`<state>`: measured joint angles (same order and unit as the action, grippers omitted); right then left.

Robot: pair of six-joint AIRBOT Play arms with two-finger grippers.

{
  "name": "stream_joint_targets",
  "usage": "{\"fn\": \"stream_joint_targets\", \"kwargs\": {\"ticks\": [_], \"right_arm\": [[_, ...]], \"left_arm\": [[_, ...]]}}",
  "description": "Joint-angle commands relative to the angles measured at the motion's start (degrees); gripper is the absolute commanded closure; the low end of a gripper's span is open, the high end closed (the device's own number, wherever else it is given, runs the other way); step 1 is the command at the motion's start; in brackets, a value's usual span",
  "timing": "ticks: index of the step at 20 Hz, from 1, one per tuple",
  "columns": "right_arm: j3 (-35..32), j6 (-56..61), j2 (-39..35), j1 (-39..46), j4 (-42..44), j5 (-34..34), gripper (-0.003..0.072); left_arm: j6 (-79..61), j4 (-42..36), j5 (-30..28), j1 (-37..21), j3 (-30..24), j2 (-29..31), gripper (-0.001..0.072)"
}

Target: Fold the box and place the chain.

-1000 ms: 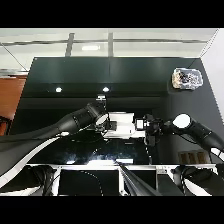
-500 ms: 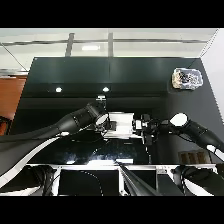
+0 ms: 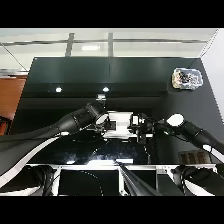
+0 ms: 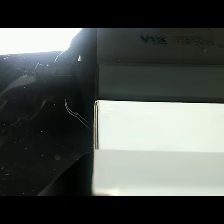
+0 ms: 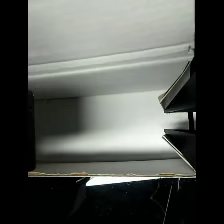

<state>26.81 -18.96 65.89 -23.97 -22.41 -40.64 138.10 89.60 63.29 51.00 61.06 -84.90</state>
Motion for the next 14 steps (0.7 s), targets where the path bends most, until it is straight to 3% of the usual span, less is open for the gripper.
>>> {"fn": "stream_joint_targets", "kwargs": {"ticks": [1,2,3,4,5,10,12,13,14], "right_arm": [[0.0,0.3,0.1,-0.2,0.9,0.6,0.0554],[0.0,0.6,0.1,-0.2,0.9,0.7,0.046],[0.0,1.0,0.1,-0.2,1.0,1.0,0.0226],[0.0,1.0,0.1,-0.2,1.0,1.2,0.0233],[0.0,1.0,0.1,-0.2,1.0,1.2,0.0386],[0.0,1.1,0.1,-0.2,0.9,1.2,0.04],[0.0,1.2,0.1,-0.2,0.8,1.2,0.0486],[0.0,1.2,0.1,-0.2,0.8,1.3,0.0324],[0.0,1.2,0.1,-0.2,0.8,1.3,0.0301]], "left_arm": [[-0.1,-0.1,0.0,0.0,0.0,0.0,0.068],[-0.1,-0.1,-0.1,0.0,0.0,0.0,0.068],[-0.1,-0.1,-0.1,0.0,0.0,0.0,0.068],[-0.1,-0.1,-0.1,0.0,0.0,0.0,0.068],[-0.1,-0.1,-0.1,0.0,0.0,0.0,0.068],[-0.1,-0.1,-0.1,0.0,0.0,0.0,0.068],[-0.1,-0.1,-0.1,0.0,0.0,0.0,0.068],[-0.1,-0.1,-0.1,0.0,0.0,0.0,0.068],[-0.1,-0.1,-0.1,0.0,0.0,0.0,0.068]]}}
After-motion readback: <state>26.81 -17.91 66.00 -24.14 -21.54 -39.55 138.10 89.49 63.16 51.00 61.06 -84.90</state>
